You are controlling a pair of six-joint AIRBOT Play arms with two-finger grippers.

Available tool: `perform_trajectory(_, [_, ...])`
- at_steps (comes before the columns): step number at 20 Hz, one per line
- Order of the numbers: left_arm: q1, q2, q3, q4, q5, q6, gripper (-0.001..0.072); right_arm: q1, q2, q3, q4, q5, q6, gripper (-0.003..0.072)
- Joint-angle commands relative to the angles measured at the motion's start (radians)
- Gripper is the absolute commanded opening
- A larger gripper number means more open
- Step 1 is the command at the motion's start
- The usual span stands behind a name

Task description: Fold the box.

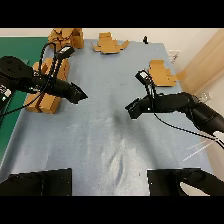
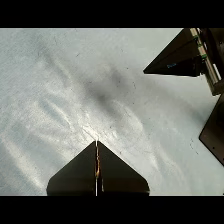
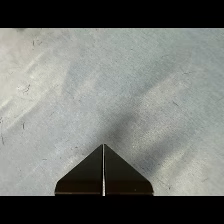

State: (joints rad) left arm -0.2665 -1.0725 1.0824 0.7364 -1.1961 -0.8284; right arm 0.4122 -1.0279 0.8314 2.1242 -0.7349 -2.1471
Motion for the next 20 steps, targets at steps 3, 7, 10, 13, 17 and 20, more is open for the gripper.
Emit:
perform_trajectory(3, [0.000, 0.001, 0.000, 0.000, 0.000, 0.000, 0.0017, 0.001, 0.001, 0.001, 0.000, 0.000, 0.000, 0.0006])
perform_trajectory(7, [0.000, 0.001, 0.000, 0.000, 0.000, 0.000, 0.0017, 0.001, 0.000, 0.001, 0.001, 0.000, 0.000, 0.0006])
perform_trajectory(10, [0.000, 0.001, 0.000, 0.000, 0.000, 0.000, 0.0017, -0.003, 0.001, 0.012, -0.022, -0.006, 0.130, 0.0008])
perform_trajectory(13, [0.000, 0.000, 0.000, 0.000, 0.000, 0.000, 0.0017, -0.123, 0.001, 0.112, -0.152, -0.008, 0.439, 0.0077])
perform_trajectory(17, [0.000, 0.001, 0.000, 0.000, 0.000, 0.004, 0.0016, -0.438, -0.013, 0.326, -0.154, -0.012, 0.490, 0.0492])
perform_trajectory(20, [-0.002, 0.000, 0.000, -0.021, 0.030, 0.005, 0.0017, -0.678, -0.132, 0.504, -0.154, -0.100, 0.484, 0.0551])
